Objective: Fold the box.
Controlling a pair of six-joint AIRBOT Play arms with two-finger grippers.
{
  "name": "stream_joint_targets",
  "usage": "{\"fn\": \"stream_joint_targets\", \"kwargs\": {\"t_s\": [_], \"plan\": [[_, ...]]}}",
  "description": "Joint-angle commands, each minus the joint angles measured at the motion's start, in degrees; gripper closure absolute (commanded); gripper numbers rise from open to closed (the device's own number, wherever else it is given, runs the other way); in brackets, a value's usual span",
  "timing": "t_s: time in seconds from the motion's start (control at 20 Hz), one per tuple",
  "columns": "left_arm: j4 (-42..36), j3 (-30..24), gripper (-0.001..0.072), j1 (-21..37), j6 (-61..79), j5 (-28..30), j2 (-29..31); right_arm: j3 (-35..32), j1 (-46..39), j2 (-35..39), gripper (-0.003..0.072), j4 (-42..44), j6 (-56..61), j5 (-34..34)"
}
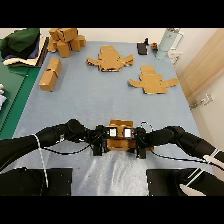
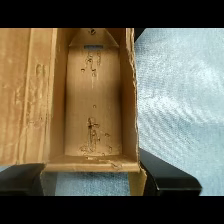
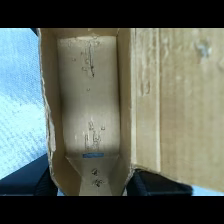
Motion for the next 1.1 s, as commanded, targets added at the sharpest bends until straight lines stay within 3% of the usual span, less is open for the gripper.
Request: {"fn": "stream_joint_targets", "kwargs": {"t_s": [0.0,0.95,1.0,1.05], "plan": [[0.0,0.0,0.0224,0.1,-0.2,0.5,0.0,0.0,0.0,0.0,0.0226,0.0,0.0,0.0],[0.0,0.0,0.0224,0.1,-0.2,0.5,0.0,0.0,0.0,0.0,0.0226,-2.3,0.0,-0.2],[0.0,0.0,0.0224,0.1,-0.2,0.5,0.0,0.1,0.0,0.0,0.0191,-2.2,0.1,0.0],[0.0,0.0,0.0224,0.1,-0.2,0.5,0.0,0.1,0.0,0.1,-0.0031,-2.5,0.5,-0.2]]}}
